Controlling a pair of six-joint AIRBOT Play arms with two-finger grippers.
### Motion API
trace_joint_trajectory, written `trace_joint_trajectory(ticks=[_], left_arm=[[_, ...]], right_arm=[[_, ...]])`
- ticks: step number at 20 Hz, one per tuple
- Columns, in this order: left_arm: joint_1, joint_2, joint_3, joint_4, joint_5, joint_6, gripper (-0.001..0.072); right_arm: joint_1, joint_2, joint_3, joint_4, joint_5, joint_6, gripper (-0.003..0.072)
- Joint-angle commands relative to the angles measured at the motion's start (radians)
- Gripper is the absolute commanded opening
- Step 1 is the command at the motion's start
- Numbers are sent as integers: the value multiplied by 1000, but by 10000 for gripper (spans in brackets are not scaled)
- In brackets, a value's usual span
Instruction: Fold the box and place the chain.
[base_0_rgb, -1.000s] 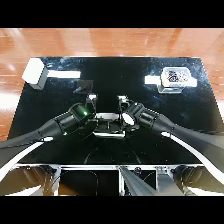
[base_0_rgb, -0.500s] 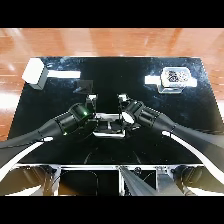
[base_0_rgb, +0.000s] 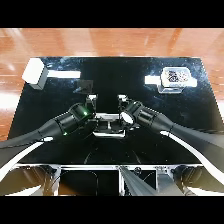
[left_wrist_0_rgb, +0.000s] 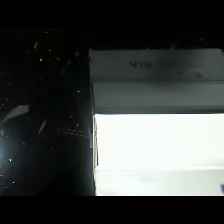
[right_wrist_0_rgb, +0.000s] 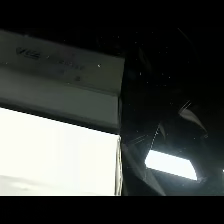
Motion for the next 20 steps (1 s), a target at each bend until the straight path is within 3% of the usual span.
trace_joint_trajectory(ticks=[1,9,10,11,16,20], left_arm=[[0,0,1,0,0,0,20],[0,0,1,0,1,0,20],[0,0,1,0,0,0,20],[0,0,1,0,-1,0,20],[0,0,1,1,-2,0,20],[0,0,1,1,-1,0,20]], right_arm=[[0,-2,1,2,-3,-21,33],[0,0,1,6,5,-48,57],[0,5,1,5,17,-49,409],[0,13,2,4,32,-53,644],[3,102,1,-7,127,-156,621],[8,252,-3,-32,249,-190,621]])
